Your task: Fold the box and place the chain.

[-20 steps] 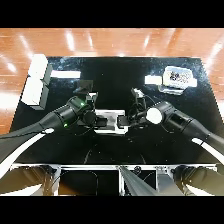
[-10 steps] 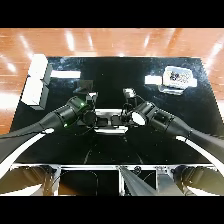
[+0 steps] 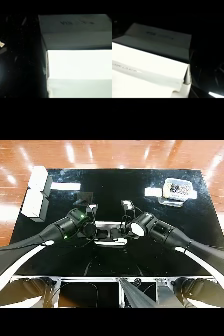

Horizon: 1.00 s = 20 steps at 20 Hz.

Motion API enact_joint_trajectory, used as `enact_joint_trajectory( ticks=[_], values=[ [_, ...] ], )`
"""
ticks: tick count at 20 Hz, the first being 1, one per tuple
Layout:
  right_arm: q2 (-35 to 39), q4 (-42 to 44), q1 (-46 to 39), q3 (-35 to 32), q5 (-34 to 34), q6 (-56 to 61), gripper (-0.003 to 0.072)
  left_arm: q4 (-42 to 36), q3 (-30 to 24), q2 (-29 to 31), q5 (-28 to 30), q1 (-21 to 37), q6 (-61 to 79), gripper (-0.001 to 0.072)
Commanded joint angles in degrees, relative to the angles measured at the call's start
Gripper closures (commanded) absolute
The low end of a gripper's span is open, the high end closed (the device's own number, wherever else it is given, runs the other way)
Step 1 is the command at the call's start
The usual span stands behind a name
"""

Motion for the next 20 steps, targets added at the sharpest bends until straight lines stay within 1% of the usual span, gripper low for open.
enact_joint_trajectory(
  ticks=[1,5,9,12,15,17,20],
  values=[
    [0.48,5.62,-2.08,0.11,1.03,-5.88,-0.0034,0.00,0.07,0.04,0.17,-0.02,0.00,0.0688],
    [2.86,10.97,-5.33,0.11,5.92,-14.34,-0.0034,-0.02,0.07,0.04,0.26,-0.02,0.00,0.0688],
    [7.06,17.18,-8.63,0.09,8.92,-22.16,-0.0034,-0.02,0.07,0.04,0.26,-0.02,0.00,0.0688],
    [10.78,17.38,-13.40,0.02,13.57,-25.03,-0.0034,-0.02,0.07,0.04,0.26,-0.02,0.00,0.0688],
    [14.95,17.05,-18.97,-0.55,16.44,-27.17,-0.0034,-0.02,0.07,0.04,0.24,0.00,-0.02,0.0688],
    [17.53,15.63,-23.65,-3.15,18.32,-28.11,-0.0034,0.00,0.07,0.04,0.26,0.00,-0.02,0.0688],
    [20.37,12.76,-32.46,-11.37,18.16,-28.41,-0.0025,-0.02,0.07,0.04,0.24,0.00,-0.02,0.0688]
  ],
)
